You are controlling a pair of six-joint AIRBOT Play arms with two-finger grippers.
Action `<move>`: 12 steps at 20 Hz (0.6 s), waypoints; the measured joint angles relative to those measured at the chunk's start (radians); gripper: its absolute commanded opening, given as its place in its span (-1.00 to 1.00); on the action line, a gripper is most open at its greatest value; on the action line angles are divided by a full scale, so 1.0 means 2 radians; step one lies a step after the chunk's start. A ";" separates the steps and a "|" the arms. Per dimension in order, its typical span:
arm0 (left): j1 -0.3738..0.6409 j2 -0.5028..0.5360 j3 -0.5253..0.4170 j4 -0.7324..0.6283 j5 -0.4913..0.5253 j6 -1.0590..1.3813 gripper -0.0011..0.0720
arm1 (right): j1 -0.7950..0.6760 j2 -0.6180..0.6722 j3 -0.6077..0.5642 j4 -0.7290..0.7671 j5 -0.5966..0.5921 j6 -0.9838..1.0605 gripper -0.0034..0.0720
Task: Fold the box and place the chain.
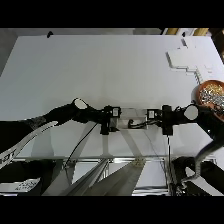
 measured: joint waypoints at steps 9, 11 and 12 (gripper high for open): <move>0.000 0.000 0.000 0.000 0.000 0.000 -0.40 | 0.000 0.025 0.000 -0.002 0.010 -0.004 -0.87; 0.000 0.000 0.000 0.000 0.000 0.000 -0.40 | 0.000 0.051 -0.001 0.001 0.021 -0.004 -0.87; 0.000 0.000 0.000 0.000 0.000 0.000 -0.40 | 0.000 0.064 -0.001 0.006 0.028 -0.004 -0.87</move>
